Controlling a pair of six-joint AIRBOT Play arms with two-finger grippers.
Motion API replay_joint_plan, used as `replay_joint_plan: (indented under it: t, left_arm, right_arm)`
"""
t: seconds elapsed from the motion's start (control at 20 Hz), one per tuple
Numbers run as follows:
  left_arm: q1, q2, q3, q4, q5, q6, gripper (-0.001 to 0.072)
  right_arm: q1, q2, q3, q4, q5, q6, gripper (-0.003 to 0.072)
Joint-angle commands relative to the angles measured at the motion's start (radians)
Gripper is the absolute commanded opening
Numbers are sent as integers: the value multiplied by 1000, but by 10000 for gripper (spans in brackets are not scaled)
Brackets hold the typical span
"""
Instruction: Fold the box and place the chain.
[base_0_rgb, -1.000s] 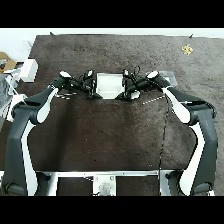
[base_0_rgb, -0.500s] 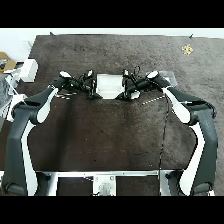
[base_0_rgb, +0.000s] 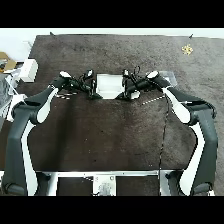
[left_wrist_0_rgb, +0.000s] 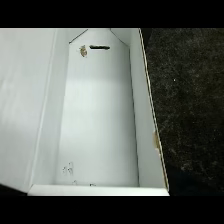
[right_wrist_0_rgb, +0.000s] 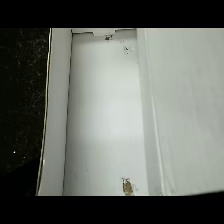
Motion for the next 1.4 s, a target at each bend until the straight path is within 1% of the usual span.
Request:
replay_joint_plan:
  t: [0.0, 1.2, 1.3, 1.35]
  left_arm:
    - [0, 0, 0, -3, 2, 0, 224]
    - [0, 0, 0, -3, 2, 0, 225]
    - [0, 0, 0, -3, 2, 0, 225]
    - [0, 0, 0, -3, 2, 0, 224]
  right_arm:
    - [1, 0, 0, 0, 0, 0, 446]
    - [2, 0, 0, 1, 0, 0, 446]
    - [0, 1, 0, 2, 14, 0, 448]
    - [-3, 4, 0, 3, 23, 0, 556]
